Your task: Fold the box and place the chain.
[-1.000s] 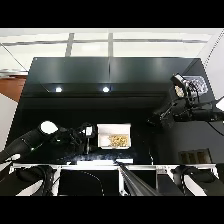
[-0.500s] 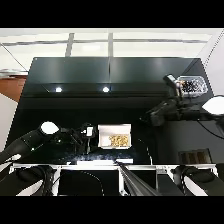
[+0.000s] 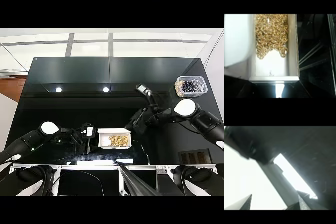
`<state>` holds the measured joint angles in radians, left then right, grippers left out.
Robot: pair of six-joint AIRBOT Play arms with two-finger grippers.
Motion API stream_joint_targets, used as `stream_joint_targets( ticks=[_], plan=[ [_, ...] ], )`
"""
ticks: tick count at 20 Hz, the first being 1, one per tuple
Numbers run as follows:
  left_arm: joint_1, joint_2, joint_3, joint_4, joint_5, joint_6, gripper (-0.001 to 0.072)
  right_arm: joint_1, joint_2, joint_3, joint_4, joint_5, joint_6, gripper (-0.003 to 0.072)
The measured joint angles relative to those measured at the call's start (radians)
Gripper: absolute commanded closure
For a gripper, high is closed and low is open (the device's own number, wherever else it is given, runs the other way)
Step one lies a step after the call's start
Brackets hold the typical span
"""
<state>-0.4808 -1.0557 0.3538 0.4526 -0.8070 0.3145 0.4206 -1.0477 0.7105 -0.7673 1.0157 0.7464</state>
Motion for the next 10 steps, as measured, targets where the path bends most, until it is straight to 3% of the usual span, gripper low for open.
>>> stream_joint_targets(
  ticks=[10],
  plan=[
    [0.000,0.000,0.000,0.002,0.000,0.000,0.0376,0.077,-0.008,0.000,-0.052,0.072,-0.140,-0.0017]
  ],
)
